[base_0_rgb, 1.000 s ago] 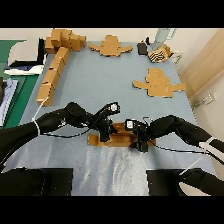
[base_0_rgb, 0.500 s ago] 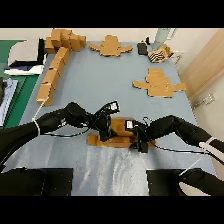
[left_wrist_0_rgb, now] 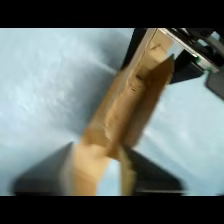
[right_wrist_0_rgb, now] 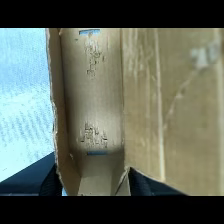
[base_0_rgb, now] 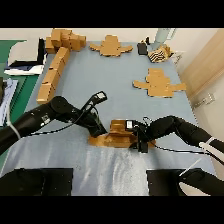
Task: Fold the box.
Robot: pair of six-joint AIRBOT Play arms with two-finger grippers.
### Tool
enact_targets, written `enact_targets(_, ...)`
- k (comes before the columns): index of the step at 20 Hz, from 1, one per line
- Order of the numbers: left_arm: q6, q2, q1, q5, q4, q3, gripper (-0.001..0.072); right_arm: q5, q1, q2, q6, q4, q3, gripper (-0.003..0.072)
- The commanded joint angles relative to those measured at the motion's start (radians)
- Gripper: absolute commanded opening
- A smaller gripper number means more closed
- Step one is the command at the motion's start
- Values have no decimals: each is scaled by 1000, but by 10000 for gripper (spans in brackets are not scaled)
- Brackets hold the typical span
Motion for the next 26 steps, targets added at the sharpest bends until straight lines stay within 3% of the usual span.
enact_targets(1, -496, 58, -5, -262, 73, 0, 14, 5, 0, 0, 0, 0, 1, 427)
enact_targets(4, -504, -13, -70, -211, -152, 8, 14, 5, 0, 0, 0, 0, 1, 427)
enact_targets(8, -389, -259, -29, -134, -359, 156, 14, 5, 0, 0, 0, 0, 1, 427)
enact_targets(12, -419, -446, 41, -131, -356, 256, 13, 5, 0, 0, 0, 0, 1, 427)
enact_targets(14, -459, -494, 49, -131, -259, 256, 13, 5, 0, 0, 0, 0, 1, 427)
enact_targets(16, -512, -511, 39, -132, -146, 256, 13, 5, 0, 0, 0, 0, 1, 427)
enact_targets(20, -481, -484, 35, -146, -146, 258, 13, 5, 0, 0, 0, 0, 1, 427)
enact_targets(24, -224, -419, 49, -164, -248, 262, 13, 5, 0, 0, 0, -1, 1, 427)
enact_targets(26, -62, -347, 74, -171, -230, 262, 13, 5, 0, 0, 0, -3, 1, 427)
